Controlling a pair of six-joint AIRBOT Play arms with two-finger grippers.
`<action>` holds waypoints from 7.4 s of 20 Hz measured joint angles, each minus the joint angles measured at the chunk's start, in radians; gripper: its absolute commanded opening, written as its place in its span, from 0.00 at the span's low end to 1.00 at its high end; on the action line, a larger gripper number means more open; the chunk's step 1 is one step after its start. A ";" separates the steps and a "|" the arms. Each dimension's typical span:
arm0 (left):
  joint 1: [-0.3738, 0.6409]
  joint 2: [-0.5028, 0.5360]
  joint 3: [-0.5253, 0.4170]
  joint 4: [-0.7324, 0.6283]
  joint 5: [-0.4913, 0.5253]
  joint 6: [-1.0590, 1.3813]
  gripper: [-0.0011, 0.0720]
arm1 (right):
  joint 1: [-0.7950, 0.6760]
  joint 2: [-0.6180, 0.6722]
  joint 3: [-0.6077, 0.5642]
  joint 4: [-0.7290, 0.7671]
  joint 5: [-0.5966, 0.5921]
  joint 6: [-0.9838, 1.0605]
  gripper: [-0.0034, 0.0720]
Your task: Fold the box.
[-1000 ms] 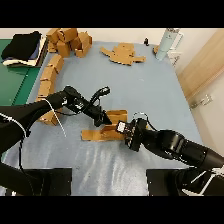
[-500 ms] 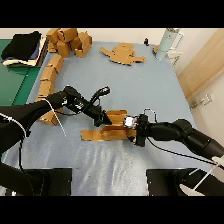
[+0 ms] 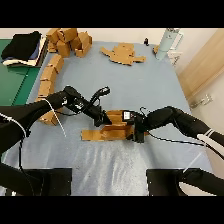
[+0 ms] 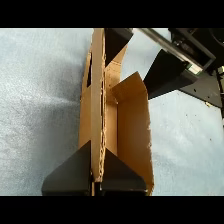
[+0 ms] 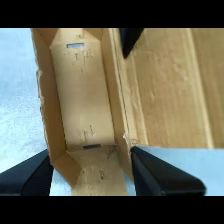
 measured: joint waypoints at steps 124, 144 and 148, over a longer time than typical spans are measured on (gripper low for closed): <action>0.001 0.000 0.000 -0.090 0.045 0.000 0.63 | 0.034 -0.086 -0.009 0.005 0.060 -0.007 0.74; 0.184 0.209 0.000 0.226 -0.183 -0.565 0.89 | 0.057 -0.083 -0.009 -0.001 0.038 -0.014 0.74; 0.185 0.214 0.000 0.232 -0.198 -0.618 0.05 | 0.079 -0.084 -0.009 -0.032 0.041 -0.014 0.74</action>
